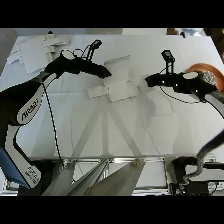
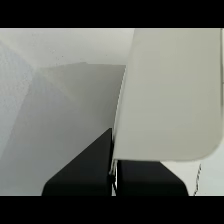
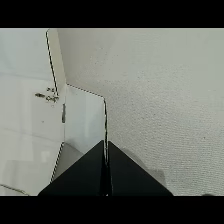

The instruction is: Fold the box and place the chain.

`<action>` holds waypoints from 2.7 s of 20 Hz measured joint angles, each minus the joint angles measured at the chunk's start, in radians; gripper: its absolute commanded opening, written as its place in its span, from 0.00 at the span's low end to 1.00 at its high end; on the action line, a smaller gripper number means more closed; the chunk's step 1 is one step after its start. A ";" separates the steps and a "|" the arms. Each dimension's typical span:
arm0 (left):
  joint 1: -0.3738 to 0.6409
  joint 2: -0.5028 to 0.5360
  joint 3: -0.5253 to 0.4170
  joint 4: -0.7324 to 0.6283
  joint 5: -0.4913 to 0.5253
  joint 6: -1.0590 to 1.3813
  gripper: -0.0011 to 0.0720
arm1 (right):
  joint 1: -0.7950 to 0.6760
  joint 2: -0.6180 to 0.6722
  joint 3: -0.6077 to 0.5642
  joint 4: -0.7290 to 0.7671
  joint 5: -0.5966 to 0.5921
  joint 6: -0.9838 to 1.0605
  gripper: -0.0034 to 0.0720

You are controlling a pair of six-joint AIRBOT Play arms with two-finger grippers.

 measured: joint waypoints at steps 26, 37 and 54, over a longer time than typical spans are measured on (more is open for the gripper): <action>-0.009 0.211 0.000 -0.016 -0.327 0.195 0.02 | 0.000 0.439 -0.002 -0.158 -0.214 0.000 0.68; -0.094 0.085 -0.019 0.022 -0.278 0.360 0.02 | 0.000 0.676 -0.002 -0.165 -0.322 0.000 0.68; -0.099 -0.029 -0.019 -0.008 -0.156 0.538 0.02 | 0.000 0.687 -0.002 -0.166 -0.324 0.003 0.68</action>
